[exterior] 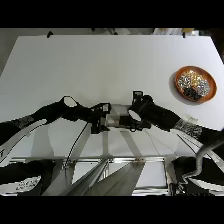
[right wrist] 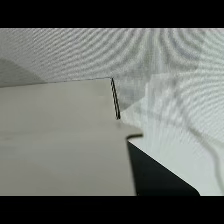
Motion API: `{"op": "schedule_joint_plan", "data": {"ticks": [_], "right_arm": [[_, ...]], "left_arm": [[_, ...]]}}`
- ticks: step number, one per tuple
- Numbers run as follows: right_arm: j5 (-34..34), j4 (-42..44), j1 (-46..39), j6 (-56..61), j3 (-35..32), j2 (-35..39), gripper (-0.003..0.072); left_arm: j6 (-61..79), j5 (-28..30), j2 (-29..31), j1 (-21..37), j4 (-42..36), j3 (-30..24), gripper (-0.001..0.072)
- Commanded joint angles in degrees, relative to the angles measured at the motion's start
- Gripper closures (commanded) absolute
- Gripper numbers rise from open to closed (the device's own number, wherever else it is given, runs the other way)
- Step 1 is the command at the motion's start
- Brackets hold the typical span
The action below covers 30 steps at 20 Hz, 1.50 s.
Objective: Fold the box and place the chain.
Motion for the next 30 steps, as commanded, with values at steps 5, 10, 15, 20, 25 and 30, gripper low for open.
{"op": "schedule_joint_plan", "data": {"ticks": [5,10,15,20,25,30], "right_arm": [[1.2,-3.1,-1.2,-1.5,0.0,0.5,0.0492],[-1.2,-0.5,-2.8,-3.8,0.0,0.9,0.0493],[-2.3,3.0,-2.8,-5.0,0.0,-1.0,0.0523],[-0.9,3.3,-2.8,-4.9,0.0,-1.6,0.0674],[-0.2,3.6,-2.8,-8.3,0.0,-0.5,0.0438],[2.9,1.7,-4.4,-18.1,0.0,8.8,0.0323]], "left_arm": [[0.2,0.0,0.0,0.0,0.1,0.0,0.0501],[0.2,0.0,0.0,0.0,0.1,0.0,0.0501],[0.2,0.0,0.0,0.0,0.1,0.0,0.0501],[0.2,0.0,0.0,0.0,0.1,0.0,0.0501],[0.2,0.0,0.0,0.0,0.1,0.0,0.0501],[0.2,0.0,0.0,0.0,0.1,0.0,0.0501]]}}
